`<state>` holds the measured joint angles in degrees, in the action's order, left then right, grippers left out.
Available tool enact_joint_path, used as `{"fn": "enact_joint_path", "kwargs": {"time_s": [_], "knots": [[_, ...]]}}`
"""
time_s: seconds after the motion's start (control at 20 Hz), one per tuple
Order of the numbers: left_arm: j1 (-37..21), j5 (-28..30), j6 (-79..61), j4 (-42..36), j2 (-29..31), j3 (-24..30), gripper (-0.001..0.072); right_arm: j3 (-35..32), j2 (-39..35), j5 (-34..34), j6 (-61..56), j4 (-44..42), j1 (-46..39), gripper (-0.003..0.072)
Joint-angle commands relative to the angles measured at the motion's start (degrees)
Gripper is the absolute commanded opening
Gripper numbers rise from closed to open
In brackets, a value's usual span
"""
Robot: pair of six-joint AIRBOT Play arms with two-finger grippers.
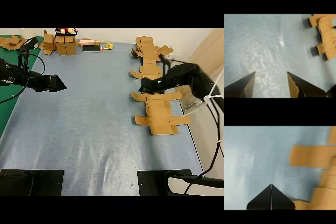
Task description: Fold the box.
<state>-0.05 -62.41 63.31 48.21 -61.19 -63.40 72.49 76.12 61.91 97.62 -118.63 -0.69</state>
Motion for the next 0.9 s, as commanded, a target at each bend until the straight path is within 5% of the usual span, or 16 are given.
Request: {"fn": "enact_joint_path", "kwargs": {"time_s": [0.0, 0.1, 0.25, 0.5, 0.85], "knots": [[-0.04, -0.22, 1.99, 1.18, 0.00, 0.02, 0.0592, 8.98, -0.02, 8.57, -5.79, 13.18, -9.68, 0.0017], [-0.02, 0.13, 2.16, 1.09, -0.02, 0.02, 0.0591, 10.84, 0.00, 13.97, -9.49, 23.21, -17.66, 0.0438], [-0.02, 0.42, 2.32, 1.09, -0.02, 0.02, 0.0592, 7.69, 0.96, 17.64, -8.90, 31.50, -28.37, 0.0459], [-0.02, 0.50, 2.29, 1.11, -0.02, 0.02, 0.0592, 4.63, 7.98, 18.34, 1.81, 20.44, -39.60, 0.0460], [-0.02, 0.46, 2.86, 1.09, -0.02, 0.02, 0.0592, 4.81, 17.64, 14.58, 15.06, 14.08, -41.11, 0.0460]]}}
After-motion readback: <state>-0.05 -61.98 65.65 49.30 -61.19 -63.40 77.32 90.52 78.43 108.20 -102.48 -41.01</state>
